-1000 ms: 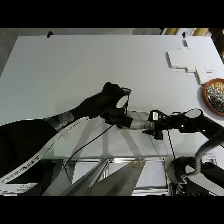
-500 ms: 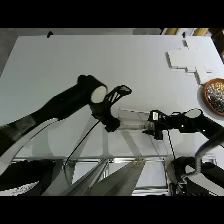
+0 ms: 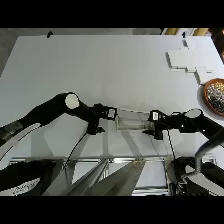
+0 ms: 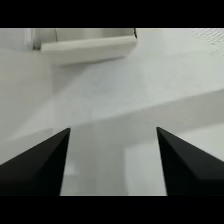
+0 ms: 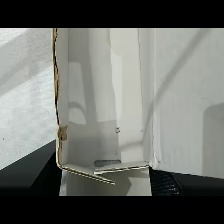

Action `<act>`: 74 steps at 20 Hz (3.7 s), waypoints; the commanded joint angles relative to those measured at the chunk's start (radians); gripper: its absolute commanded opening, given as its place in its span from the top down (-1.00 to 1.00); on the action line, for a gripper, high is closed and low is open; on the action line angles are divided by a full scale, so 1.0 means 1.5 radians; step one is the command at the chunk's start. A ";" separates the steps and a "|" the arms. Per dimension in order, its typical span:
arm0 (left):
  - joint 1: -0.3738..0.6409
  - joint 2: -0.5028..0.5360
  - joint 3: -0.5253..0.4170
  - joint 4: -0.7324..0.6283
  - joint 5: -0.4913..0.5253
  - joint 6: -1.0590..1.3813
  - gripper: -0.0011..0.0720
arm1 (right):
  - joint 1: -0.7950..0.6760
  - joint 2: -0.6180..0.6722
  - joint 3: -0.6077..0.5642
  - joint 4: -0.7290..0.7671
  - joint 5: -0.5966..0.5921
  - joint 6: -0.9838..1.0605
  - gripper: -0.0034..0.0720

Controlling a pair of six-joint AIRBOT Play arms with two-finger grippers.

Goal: Fold the box and place the chain.

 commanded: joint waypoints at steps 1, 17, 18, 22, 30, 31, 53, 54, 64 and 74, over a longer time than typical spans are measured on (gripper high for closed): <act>0.016 -0.045 -0.023 -0.170 0.094 0.224 -0.95 | 0.000 0.000 0.000 0.000 0.000 0.000 0.00; -0.013 -0.124 -0.023 -0.286 0.072 0.273 -0.95 | 0.000 0.000 0.000 0.000 0.000 0.000 0.00; -0.014 -0.125 -0.023 -0.289 0.080 0.273 -0.95 | 0.000 0.000 0.000 0.000 0.000 0.000 0.00; -0.016 -0.124 -0.023 -0.309 0.083 0.273 -0.95 | 0.000 0.000 0.000 0.000 0.000 0.000 0.00; -0.037 -0.138 -0.023 -0.385 0.091 0.319 -0.95 | 0.000 0.000 0.000 0.000 0.000 0.000 0.00; -0.039 -0.142 -0.023 -0.384 0.090 0.319 -0.95 | 0.000 0.000 0.000 0.000 0.000 0.000 0.00; -0.039 -0.144 -0.022 -0.371 0.077 0.317 0.60 | 0.000 0.000 0.000 0.000 0.000 0.000 0.00; -0.039 -0.144 -0.022 -0.371 0.076 0.317 0.60 | 0.000 0.000 0.000 0.000 0.000 0.000 0.00; -0.039 -0.144 -0.022 -0.371 0.075 0.317 0.60 | 0.000 0.000 0.000 0.000 0.000 0.000 0.00; -0.039 -0.144 -0.022 -0.371 0.075 0.317 0.60 | 0.000 0.000 0.000 -0.013 -0.019 0.002 0.41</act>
